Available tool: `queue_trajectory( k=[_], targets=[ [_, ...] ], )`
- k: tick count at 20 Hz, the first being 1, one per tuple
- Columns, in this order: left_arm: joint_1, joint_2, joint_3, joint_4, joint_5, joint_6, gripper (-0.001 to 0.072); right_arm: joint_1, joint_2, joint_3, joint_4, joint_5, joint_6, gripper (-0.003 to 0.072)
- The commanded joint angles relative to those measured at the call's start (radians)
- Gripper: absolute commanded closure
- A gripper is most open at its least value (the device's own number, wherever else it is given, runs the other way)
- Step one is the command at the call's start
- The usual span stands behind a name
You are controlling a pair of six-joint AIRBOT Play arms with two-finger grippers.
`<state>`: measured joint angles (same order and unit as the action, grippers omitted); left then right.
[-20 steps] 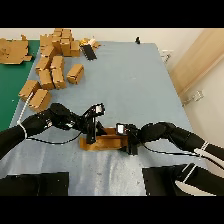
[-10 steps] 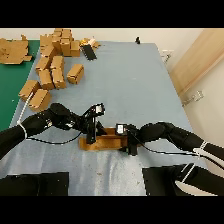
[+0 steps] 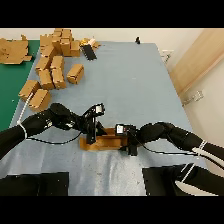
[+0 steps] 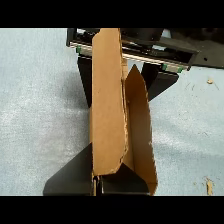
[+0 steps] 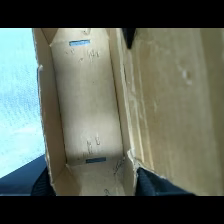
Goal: Fold the box.
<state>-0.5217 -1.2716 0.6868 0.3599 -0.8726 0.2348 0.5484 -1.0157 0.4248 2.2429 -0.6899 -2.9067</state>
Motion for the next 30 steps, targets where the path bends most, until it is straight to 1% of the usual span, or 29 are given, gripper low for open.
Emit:
queue_trajectory(
  k=[1,27,29,30],
  targets=[
    [-0.001,0.0,0.0,0.0,0.0,0.0,0.07,0.0,-0.001,0.0,-0.008,0.0,0.001,0.0099],
    [-0.001,0.0,0.0,-0.022,0.0,0.0,0.0693,0.0,-0.001,0.0,-0.033,0.0,0.001,0.01],
    [0.0,0.0,0.0,-0.023,0.009,-0.004,0.0258,0.0,-0.001,0.0,-0.033,0.0,0.001,0.01],
    [0.0,0.0,0.0,-0.023,0.023,-0.028,0.0261,0.0,-0.001,0.0,-0.033,0.0,0.001,0.0099]
  ],
)
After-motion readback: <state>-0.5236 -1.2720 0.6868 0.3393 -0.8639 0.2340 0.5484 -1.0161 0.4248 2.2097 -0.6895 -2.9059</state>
